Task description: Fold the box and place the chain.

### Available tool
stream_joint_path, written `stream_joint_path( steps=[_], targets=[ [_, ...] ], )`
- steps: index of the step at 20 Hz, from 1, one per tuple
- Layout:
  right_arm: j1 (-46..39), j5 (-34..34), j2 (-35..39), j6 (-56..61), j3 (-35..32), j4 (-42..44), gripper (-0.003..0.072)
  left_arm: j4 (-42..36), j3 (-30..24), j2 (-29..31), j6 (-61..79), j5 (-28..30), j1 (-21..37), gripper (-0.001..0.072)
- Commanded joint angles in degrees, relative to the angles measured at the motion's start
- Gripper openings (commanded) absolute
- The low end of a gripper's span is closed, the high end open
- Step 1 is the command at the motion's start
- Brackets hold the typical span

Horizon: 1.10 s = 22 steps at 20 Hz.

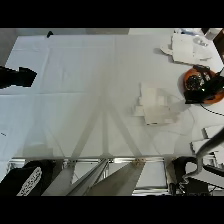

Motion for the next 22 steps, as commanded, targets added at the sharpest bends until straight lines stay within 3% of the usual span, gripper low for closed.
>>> stream_joint_path(
  steps=[1, 6, 10, 16, 19, 22],
  targets=[
    [5.1, -1.9, 0.5, -1.6, 0.0, 10.5, 0.0013, 0.0, 0.0, 0.0, 0.0, 0.0, 0.0, 0.0695],
    [15.0, -12.3, 0.5, -5.2, 0.0, 18.9, 0.0013, 0.0, 0.0, 0.0, 0.0, 0.0, 0.0, 0.0695],
    [21.3, -21.4, 0.5, -14.8, 0.0, 28.9, 0.0013, 0.0, 0.0, 0.0, 0.0, 0.0, 0.0, 0.0695],
    [22.5, -30.0, 0.5, -33.4, -1.1, 48.7, 0.0012, 0.0, 0.0, 0.0, 0.0, 0.0, 0.0, 0.0695],
    [23.5, -36.7, 1.1, -39.2, -7.0, 54.2, 0.0012, 0.0, 0.0, 0.0, 0.0, 0.0, 0.0, 0.0695],
    [26.1, -48.7, 1.7, -46.2, -16.0, 62.4, 0.0012, 0.0, 0.0, 0.0, 0.0, 0.0, 0.0, 0.0695]
  ],
)
